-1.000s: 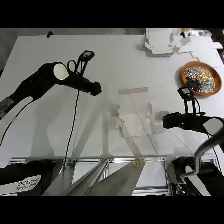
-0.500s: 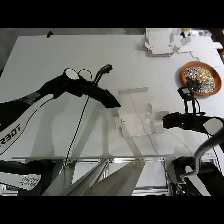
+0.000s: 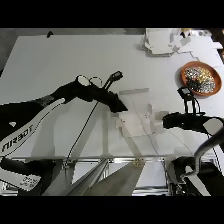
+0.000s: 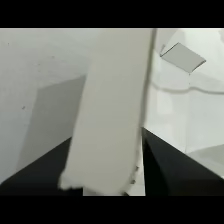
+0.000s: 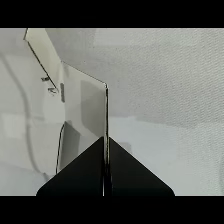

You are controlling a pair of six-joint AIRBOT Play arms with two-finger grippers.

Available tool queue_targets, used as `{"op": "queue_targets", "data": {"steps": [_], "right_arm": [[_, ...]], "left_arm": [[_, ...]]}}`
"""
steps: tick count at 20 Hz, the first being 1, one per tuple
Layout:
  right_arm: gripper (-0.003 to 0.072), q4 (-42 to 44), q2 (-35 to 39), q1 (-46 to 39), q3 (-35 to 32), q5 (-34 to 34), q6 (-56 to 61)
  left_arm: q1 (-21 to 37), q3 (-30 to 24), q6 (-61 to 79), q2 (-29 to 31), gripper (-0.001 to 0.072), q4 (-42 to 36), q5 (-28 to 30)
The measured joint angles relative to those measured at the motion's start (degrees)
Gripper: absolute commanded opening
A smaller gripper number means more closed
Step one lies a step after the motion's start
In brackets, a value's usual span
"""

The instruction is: Fold the box and place the chain.

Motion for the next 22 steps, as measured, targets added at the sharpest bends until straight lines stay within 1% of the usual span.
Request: {"op": "queue_targets", "data": {"steps": [2, 3, 4, 7, 8, 10, 11, 12, 14, 17, 19, 22], "right_arm": [[0.0017, 0.0, 0.0, 0.0, 0.0, 0.0, 0.0], [0.0017, 0.0, 0.0, 0.0, 0.0, 0.0, 0.0], [0.0017, 0.1, 0.0, 0.0, 0.0, 0.0, 0.0], [0.0023, 0.5, 0.0, 0.0, 0.0, 0.1, 0.0], [0.0094, 0.9, 0.0, 0.0, 0.0, 0.0, 0.0], [0.0322, 2.5, 0.0, 0.0, 0.0, -0.2, -0.1], [0.0385, 3.5, 0.0, 0.0, 0.2, -0.1, -0.2], [0.0417, 4.3, 0.0, 0.0, 0.6, -0.1, -0.3], [0.0417, 5.4, 0.1, 0.0, 2.4, 0.1, -0.4], [0.0417, 6.1, 0.1, 0.0, 6.4, 0.3, -0.6], [0.0416, 6.4, 0.1, 0.0, 8.9, 0.3, -0.6], [0.0416, 6.4, 0.1, 0.0, 10.9, 0.8, -0.7]], "left_arm": [[-0.6, 0.0, 2.1, -0.1, 0.0091, 1.5, 0.9], [-0.8, 0.0, 3.3, -0.1, 0.0015, 2.3, 1.2], [-1.0, 0.0, 4.9, -0.1, 0.0004, 2.9, 0.9], [-1.2, 0.0, 9.4, 0.0, 0.0003, 4.2, 1.1], [-1.2, 0.0, 10.8, 0.1, 0.0003, 4.5, 1.1], [-1.2, 0.0, 13.4, 0.8, 0.0002, 5.4, 1.9], [-1.2, 0.0, 14.4, 1.5, 0.0002, 5.6, 1.6], [-1.2, 0.0, 15.3, 2.4, 0.0003, 5.9, 1.6], [-1.2, 0.0, 16.4, 4.9, 0.0005, 8.0, 1.6], [-1.2, 0.0, 16.9, 9.5, 0.0002, 13.7, 1.3], [-1.2, 0.0, 15.5, 12.0, 0.0002, 17.8, -0.9], [-1.2, -0.7, 13.1, 13.7, 0.0000, 21.5, -4.8]]}}
